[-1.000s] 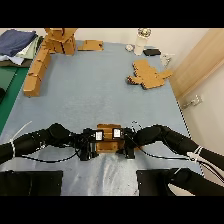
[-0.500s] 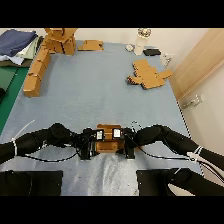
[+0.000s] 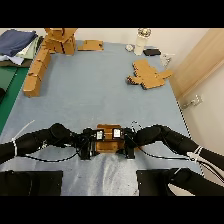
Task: Fold the box.
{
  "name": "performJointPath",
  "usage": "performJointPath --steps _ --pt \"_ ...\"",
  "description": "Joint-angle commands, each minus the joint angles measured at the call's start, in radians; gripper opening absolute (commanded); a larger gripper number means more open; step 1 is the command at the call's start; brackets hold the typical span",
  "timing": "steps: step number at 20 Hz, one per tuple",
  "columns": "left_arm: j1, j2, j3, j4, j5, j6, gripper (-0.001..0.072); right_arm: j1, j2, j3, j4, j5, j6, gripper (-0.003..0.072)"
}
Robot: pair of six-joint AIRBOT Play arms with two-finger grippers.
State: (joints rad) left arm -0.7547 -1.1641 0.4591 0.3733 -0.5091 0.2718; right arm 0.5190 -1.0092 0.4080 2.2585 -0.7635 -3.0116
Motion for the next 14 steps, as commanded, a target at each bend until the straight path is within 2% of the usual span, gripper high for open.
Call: performJointPath --steps 1,10,12,14 --pt "0.000 0.000 0.001 0.001 0.004 0.000 0.0507 0.000 0.000 0.000 0.000 0.000 0.000 0.0448" --pt "0.000 0.000 0.001 0.001 0.004 0.000 0.0507 0.000 0.000 0.000 0.002 0.000 0.000 0.0448" --pt "0.000 0.000 0.001 0.001 0.004 0.000 0.0507 0.000 0.000 0.000 0.002 -0.035 0.000 0.0449" --pt "0.000 0.000 0.001 0.000 0.004 0.000 0.0507 -0.001 0.004 0.006 -0.003 -0.050 0.004 0.0720"
